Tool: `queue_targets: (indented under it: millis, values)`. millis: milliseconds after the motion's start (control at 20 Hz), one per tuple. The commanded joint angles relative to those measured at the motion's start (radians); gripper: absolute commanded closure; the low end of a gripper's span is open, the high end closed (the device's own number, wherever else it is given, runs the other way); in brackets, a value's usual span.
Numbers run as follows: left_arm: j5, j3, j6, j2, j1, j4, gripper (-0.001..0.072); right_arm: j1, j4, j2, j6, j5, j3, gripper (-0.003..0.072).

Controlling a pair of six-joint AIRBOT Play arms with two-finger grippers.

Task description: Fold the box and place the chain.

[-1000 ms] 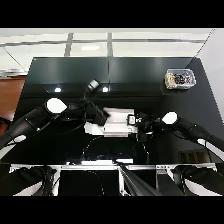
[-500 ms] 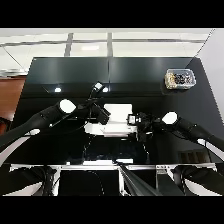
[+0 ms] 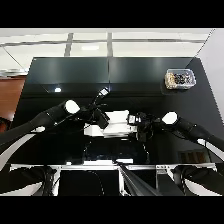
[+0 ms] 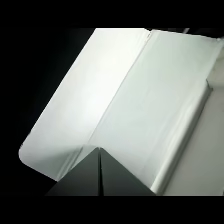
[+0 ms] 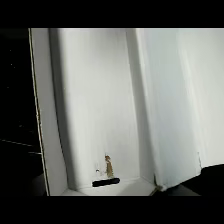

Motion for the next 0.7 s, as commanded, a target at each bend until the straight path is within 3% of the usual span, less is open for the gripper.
queue_targets:
  millis: [0, 300, 350, 450, 500, 600, 650]
  values:
    - [-0.077, 0.035, -0.017, 0.039, 0.058, 0.026, 0.0686, 0.0, 0.001, -0.001, 0.002, -0.001, 0.0, 0.056]
    - [-0.103, -0.03, -0.077, 0.294, 0.247, 0.047, 0.0684, 0.0, 0.001, -0.001, 0.002, -0.001, 0.0, 0.056]
    - [-0.135, -0.05, -0.053, 0.314, 0.259, 0.033, 0.0683, 0.0, 0.001, -0.001, 0.002, -0.001, 0.0, 0.056]
    - [-0.295, -0.074, 0.111, 0.316, 0.245, 0.032, 0.0682, 0.0, 0.001, -0.001, 0.002, -0.001, 0.0, 0.0559]
    - [-0.347, -0.087, 0.184, 0.312, 0.231, 0.056, 0.0599, 0.0, 0.001, -0.001, 0.002, -0.001, 0.0, 0.056]
    - [-0.296, -0.111, 0.198, 0.311, 0.18, 0.161, -0.0003, 0.0, 0.001, -0.001, 0.002, -0.001, 0.0, 0.056]
    - [-0.246, -0.114, 0.213, 0.31, 0.151, 0.24, -0.0005, 0.0, 0.001, -0.001, 0.002, -0.001, 0.0, 0.056]
